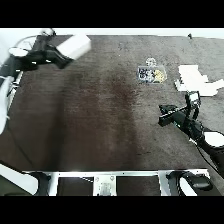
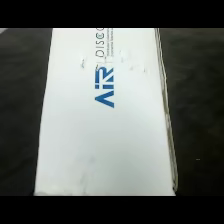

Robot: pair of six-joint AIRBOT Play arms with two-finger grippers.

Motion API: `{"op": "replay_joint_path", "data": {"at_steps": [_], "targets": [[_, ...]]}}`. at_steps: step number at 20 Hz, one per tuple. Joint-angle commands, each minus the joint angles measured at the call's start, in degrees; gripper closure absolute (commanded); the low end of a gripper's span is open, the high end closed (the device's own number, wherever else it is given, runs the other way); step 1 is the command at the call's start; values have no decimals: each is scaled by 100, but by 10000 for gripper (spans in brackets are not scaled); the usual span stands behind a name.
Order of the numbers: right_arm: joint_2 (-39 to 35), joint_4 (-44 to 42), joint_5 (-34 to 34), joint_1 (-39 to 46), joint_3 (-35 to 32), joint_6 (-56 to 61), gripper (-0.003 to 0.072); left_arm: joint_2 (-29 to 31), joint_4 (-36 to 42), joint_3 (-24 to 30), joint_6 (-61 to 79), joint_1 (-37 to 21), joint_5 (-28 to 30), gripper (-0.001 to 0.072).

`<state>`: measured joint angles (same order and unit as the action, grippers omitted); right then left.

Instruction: Fold the box and place the chain.

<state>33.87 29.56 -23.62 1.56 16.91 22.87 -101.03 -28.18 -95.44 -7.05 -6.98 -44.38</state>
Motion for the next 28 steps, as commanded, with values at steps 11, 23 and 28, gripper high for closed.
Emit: {"op": "replay_joint_path", "data": {"at_steps": [11, 23, 28], "targets": [[-2, -63, 28, -4, -2, 164, 669, -514, -96, 533, -1650, -1812, 1895, 692], [2, -63, 26, -4, -4, 400, 669, -1333, -439, 376, -1641, -1847, 2057, 693], [2, -63, 22, -4, -4, 417, 669, -1545, -433, 234, -1587, -2009, 1781, 693]]}}
